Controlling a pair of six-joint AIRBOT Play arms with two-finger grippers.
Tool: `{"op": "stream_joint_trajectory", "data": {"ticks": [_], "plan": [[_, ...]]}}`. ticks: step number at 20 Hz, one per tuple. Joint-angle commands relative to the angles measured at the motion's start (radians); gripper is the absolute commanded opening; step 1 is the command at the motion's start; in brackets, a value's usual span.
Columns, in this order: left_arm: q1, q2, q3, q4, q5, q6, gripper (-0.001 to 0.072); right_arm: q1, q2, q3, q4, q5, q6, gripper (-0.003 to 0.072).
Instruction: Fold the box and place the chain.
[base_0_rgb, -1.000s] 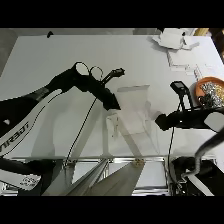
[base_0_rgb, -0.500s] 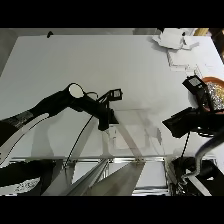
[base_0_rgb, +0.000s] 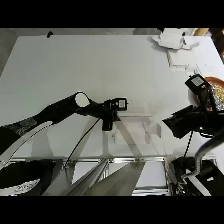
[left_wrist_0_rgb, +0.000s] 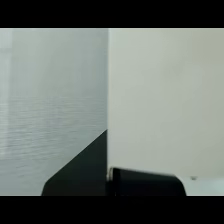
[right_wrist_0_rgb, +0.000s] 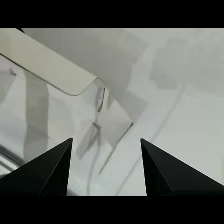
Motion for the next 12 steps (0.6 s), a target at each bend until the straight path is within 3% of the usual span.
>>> {"op": "stream_joint_trajectory", "data": {"ticks": [1, 12], "plan": [[-0.013, -0.013, -0.001, 0.003, 0.060, 0.018, 0.0003, 0.001, 0.001, 0.000, 0.001, -0.006, -0.034, 0.0466], [-0.013, -0.054, -0.001, 0.004, -0.022, 0.019, 0.0003, 0.001, 0.001, 0.000, 0.000, -0.006, -0.055, 0.0466]]}}
